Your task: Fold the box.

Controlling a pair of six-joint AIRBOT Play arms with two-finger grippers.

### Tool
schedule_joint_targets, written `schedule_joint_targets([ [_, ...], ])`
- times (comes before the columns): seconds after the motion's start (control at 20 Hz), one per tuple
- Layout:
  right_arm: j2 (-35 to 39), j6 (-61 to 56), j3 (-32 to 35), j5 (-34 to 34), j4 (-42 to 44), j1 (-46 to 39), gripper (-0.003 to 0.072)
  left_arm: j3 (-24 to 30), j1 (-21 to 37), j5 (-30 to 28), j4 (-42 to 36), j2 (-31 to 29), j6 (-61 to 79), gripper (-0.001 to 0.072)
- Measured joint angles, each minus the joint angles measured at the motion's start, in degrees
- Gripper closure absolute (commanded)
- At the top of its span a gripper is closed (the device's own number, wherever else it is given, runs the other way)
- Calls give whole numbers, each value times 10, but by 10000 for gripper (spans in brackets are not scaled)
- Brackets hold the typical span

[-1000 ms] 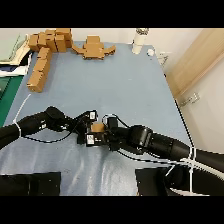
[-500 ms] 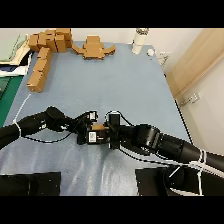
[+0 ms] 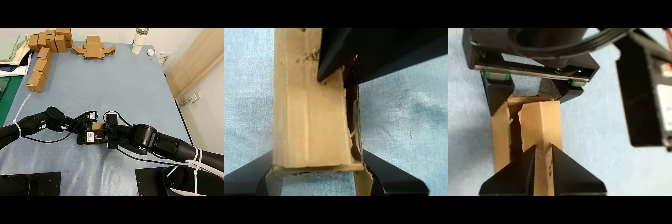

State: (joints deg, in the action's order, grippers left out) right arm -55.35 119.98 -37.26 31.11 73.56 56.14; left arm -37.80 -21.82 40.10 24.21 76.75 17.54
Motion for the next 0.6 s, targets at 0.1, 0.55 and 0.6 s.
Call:
schedule_joint_targets([
  [0.1, -2, 0, 0, 0, 15, 0, 535, 0, 0, 0, 0, 0, 0, 339],
  [0.55, -12, 0, 0, 13, 67, 1, 545, 0, 0, 0, 0, 0, 1, 339],
  [0.6, -14, 0, 0, 13, 70, 2, 545, 0, 0, 0, 0, 0, 1, 339],
])
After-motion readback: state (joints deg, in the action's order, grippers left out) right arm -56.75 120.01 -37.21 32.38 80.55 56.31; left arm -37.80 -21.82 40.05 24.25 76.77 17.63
